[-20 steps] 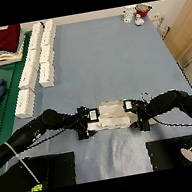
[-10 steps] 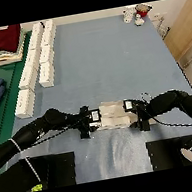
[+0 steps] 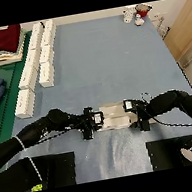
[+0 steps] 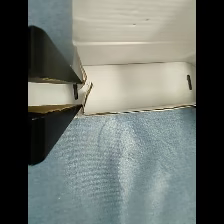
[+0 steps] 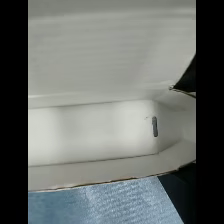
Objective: Fold the box.
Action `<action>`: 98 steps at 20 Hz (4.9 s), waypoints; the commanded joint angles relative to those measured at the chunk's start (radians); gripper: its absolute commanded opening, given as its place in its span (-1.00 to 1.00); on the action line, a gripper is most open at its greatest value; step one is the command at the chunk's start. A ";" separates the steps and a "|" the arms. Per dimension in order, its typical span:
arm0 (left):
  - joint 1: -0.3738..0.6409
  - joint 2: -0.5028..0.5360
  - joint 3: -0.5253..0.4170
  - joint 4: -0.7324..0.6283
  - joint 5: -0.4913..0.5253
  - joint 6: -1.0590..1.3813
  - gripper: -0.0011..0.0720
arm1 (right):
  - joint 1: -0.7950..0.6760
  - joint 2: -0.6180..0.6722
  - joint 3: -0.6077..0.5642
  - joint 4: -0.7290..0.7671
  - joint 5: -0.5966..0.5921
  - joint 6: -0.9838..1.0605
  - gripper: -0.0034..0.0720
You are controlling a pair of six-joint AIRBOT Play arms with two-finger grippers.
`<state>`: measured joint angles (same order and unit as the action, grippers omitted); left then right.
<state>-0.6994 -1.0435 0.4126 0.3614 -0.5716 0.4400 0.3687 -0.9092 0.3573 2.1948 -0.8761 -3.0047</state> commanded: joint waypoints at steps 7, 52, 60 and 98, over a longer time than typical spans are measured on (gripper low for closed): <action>-0.005 -0.005 0.004 -0.056 0.000 0.015 -0.53 | 0.000 0.000 0.000 0.000 0.001 0.000 0.55; 0.071 0.024 -0.020 0.013 -0.082 -0.109 -0.06 | 0.000 0.000 0.000 0.000 0.001 0.000 0.55; 0.050 -0.032 0.024 -0.024 -0.031 -0.088 -0.52 | 0.000 0.000 0.000 0.000 0.001 0.000 0.55; 0.484 0.241 -0.026 0.678 -0.354 -1.833 -0.94 | 0.000 0.000 0.000 0.000 0.000 0.000 0.55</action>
<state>-0.2665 -0.8047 0.4210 1.0691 -0.8822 -1.3190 0.3687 -0.9092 0.3573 2.1948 -0.8753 -3.0043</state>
